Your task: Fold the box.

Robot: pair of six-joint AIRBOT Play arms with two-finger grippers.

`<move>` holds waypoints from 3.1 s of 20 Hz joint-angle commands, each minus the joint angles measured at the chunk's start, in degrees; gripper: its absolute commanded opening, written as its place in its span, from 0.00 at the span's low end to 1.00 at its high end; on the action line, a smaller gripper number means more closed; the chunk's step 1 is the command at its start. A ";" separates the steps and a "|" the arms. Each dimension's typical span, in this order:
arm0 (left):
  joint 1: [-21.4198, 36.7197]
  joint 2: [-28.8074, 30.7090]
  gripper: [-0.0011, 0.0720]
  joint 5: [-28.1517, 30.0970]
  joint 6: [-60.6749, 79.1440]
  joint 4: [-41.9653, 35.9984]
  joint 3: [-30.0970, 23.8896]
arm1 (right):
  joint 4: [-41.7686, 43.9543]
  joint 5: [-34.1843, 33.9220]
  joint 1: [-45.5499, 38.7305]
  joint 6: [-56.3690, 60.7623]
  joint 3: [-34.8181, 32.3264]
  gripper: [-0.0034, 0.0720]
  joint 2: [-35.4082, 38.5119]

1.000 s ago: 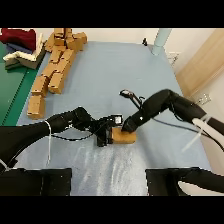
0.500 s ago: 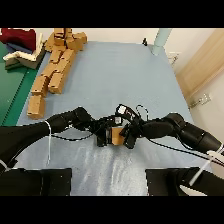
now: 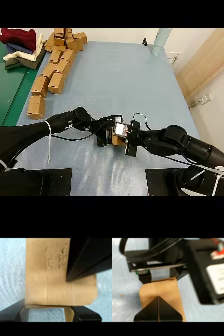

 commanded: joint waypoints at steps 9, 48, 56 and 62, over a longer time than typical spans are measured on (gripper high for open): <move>0.04 -0.02 0.73 0.00 0.00 0.00 -0.02 | -4.07 3.06 0.94 -7.21 -2.86 0.06 1.05; 0.04 -0.02 0.73 0.00 0.00 0.00 -0.02 | -29.79 2.93 10.84 10.62 -3.17 0.39 -2.29; 0.04 -0.02 0.73 0.00 0.00 0.00 -0.02 | -29.33 2.34 10.93 10.54 -3.17 0.26 -2.16; 0.04 -0.02 0.73 0.00 0.00 0.00 -0.02 | -29.27 1.95 10.97 10.40 -3.17 0.60 -0.09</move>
